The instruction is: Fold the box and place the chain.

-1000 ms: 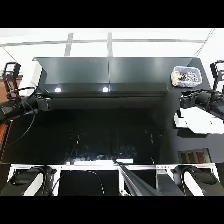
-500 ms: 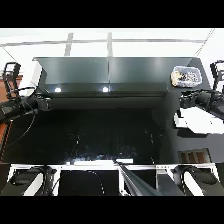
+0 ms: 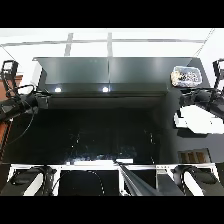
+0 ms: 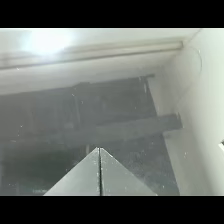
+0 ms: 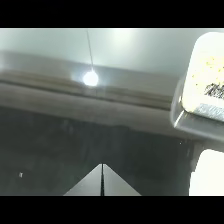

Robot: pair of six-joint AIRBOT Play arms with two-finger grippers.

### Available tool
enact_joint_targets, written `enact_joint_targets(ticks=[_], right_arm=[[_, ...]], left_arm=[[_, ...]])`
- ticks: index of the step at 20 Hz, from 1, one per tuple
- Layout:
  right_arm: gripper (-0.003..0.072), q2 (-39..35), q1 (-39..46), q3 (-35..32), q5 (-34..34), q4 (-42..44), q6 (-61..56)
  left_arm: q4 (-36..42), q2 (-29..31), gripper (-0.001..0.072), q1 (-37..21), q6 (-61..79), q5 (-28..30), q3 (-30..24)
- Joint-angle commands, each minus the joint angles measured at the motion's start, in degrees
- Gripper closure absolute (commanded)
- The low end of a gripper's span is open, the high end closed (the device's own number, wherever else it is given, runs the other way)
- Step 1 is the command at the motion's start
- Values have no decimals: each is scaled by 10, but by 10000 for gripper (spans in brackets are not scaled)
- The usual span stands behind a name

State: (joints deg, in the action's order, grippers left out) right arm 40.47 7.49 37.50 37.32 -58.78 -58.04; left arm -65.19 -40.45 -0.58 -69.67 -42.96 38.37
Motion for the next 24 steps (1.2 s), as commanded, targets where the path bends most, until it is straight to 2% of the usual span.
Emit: enact_joint_targets(ticks=[1, 2, 3, 4, 5, 6, 7, 9, 13, 15, 18, 20, 24], right_arm=[[555, 31, 1, 0, -85, -3, -6], [303, 53, 7, 0, -112, -15, -23], [-34, 74, 17, 0, -127, -28, -49], [-34, 96, 34, 2, -132, -30, -80], [-34, 116, 58, 12, -127, -30, -91], [-34, 135, 89, 26, -122, -30, -98], [-34, 157, 125, 47, -110, -30, -110], [-34, 220, 222, 120, -70, -38, -116], [-34, 353, 365, 285, 69, -187, -148], [-34, 408, 421, 347, 127, -228, -180], [-34, 478, 481, 413, 199, -219, -180], [-34, 523, 499, 442, 254, -188, -113], [-34, 577, 505, 447, 346, -107, 6]], left_arm=[[1, -4, 682, 0, 0, 26, 0], [10, -8, 681, 0, -4, 33, 0], [25, -12, 681, 0, -4, 40, 0], [29, -19, 675, 0, -4, 49, 0], [29, -28, 545, 0, -4, 54, 0], [29, -38, 210, 0, -4, 54, 0], [29, -49, -2, 0, -6, 50, 0], [29, -70, -5, 0, -7, 31, 0], [11, -108, -4, 0, -6, 7, 0], [12, -121, -5, 0, -6, 5, 0], [12, -129, -5, 0, -7, 5, 0], [12, -135, -5, 0, -17, 5, 0], [17, -147, -5, 0, -30, 2, 0]])
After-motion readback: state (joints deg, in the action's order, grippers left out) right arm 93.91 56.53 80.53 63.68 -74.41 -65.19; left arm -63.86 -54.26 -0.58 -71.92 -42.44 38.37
